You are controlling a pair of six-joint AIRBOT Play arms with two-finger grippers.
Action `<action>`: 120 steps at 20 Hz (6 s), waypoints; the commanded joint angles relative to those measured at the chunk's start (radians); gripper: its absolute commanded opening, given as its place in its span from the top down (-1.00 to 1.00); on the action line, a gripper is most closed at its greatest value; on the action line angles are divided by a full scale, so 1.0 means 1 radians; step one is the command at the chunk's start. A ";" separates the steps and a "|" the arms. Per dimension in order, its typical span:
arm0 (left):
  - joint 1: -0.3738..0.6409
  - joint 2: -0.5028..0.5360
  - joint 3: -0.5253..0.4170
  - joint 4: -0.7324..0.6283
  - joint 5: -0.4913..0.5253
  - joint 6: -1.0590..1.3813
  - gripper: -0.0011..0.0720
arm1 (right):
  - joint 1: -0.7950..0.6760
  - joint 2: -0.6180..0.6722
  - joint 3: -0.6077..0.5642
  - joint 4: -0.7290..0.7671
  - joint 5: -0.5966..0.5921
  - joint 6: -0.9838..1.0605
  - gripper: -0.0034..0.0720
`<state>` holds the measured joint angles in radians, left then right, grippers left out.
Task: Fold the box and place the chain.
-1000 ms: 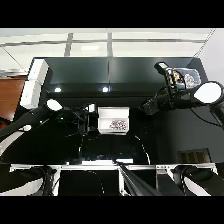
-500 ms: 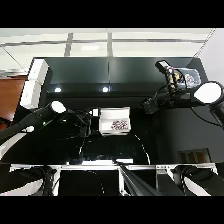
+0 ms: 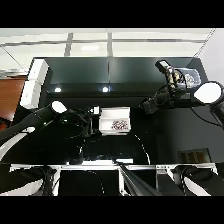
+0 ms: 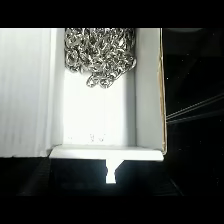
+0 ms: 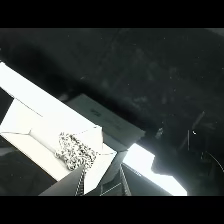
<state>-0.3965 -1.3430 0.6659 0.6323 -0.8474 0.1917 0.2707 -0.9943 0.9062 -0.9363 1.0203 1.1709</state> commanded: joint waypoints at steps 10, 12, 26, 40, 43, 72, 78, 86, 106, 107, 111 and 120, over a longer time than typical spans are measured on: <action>-0.050 -0.003 0.000 -0.046 0.042 0.029 -0.89 | 0.013 -0.043 -0.022 -0.010 -0.143 0.003 0.18; -0.051 -0.003 0.000 -0.046 0.070 0.029 -0.20 | 0.012 -0.064 -0.024 -0.010 -0.159 0.004 0.18; -0.044 -0.003 0.000 -0.046 0.073 0.029 0.22 | 0.162 -0.258 0.008 0.124 -0.038 -0.541 -0.88; -0.044 -0.003 0.000 -0.046 0.073 0.029 0.22 | 0.168 -0.292 0.050 0.072 -0.014 -0.768 -0.88; -0.044 -0.003 0.000 -0.046 0.073 0.029 0.22 | 0.176 -0.303 0.039 0.072 -0.008 -0.775 -0.88; -0.044 -0.003 0.000 -0.046 0.059 0.029 0.22 | 0.224 -0.280 0.040 0.037 -0.004 -0.799 0.10; -0.044 -0.003 0.000 -0.046 0.059 0.029 0.22 | 0.224 -0.280 0.039 0.026 -0.002 -0.792 0.10; -0.044 -0.003 0.000 -0.046 0.059 0.029 0.22 | 0.224 -0.282 0.037 0.027 -0.006 -0.785 0.10; -0.044 -0.003 0.000 -0.046 0.059 0.029 0.22 | 0.224 -0.288 0.003 0.046 0.007 -0.767 -0.15; -0.044 -0.003 0.000 -0.046 0.059 0.029 0.22 | 0.224 -0.288 0.003 0.046 0.008 -0.763 -0.14; -0.044 -0.003 0.000 -0.046 0.059 0.029 0.22 | 0.224 -0.288 0.000 0.045 0.015 -0.759 -0.14; -0.044 -0.003 0.000 -0.046 0.059 0.029 0.21 | 0.079 -0.203 0.013 0.052 0.253 -0.331 0.23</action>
<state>-0.4404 -1.3457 0.6659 0.5861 -0.7895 0.2207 0.4259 -1.2217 0.9249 -0.8932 1.1286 0.6292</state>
